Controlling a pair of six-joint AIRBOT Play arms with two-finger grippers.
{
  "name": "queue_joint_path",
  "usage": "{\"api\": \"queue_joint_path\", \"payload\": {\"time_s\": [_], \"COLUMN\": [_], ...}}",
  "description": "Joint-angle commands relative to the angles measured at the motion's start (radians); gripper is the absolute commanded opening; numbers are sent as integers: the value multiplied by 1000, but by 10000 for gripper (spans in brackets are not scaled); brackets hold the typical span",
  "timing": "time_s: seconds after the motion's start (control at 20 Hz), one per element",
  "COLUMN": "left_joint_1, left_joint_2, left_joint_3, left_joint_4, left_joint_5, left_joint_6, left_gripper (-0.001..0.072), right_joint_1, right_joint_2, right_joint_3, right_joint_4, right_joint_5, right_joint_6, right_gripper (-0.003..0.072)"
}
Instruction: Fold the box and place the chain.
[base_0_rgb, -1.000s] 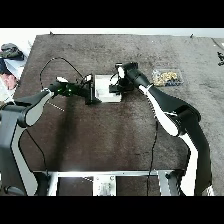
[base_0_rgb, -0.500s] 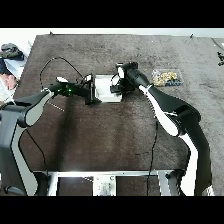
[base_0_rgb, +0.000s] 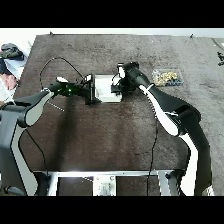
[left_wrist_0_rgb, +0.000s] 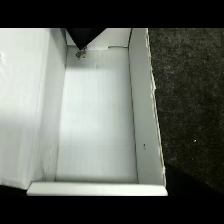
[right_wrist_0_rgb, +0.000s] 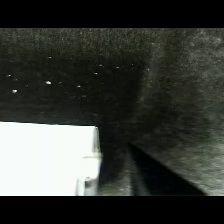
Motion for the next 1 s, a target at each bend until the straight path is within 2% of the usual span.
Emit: {"api": "queue_joint_path", "payload": {"time_s": [0.0, 0.55, 0.65, 0.7, 0.75, 0.85, 0.95], "left_joint_1": [0, 0, 0, 0, 0, 0, 0], "left_joint_2": [0, 0, 0, 0, 0, 0, 0], "left_joint_3": [1, 1, 1, 1, 1, 1, 1], "left_joint_4": [0, 0, 0, 0, 0, 0, 0], "left_joint_5": [1, 1, 1, 1, 1, 1, 1], "left_joint_6": [0, 0, 0, 0, 0, 0, 0], "left_gripper": [477, 478, 477, 477, 477, 478, 477], "right_joint_1": [2, 4, 4, 4, 4, 4, 4], "right_joint_2": [11, 30, 30, 30, 29, 18, 15], "right_joint_3": [1, 1, 1, 1, 1, 0, 0], "right_joint_4": [15, 23, 19, 19, 14, 2, -5], "right_joint_5": [-4, 11, 17, 16, 15, 13, 12], "right_joint_6": [-4, -22, -22, -22, -22, -21, -22], "right_gripper": [422, 421, 332, 331, 279, 279, 155]}}
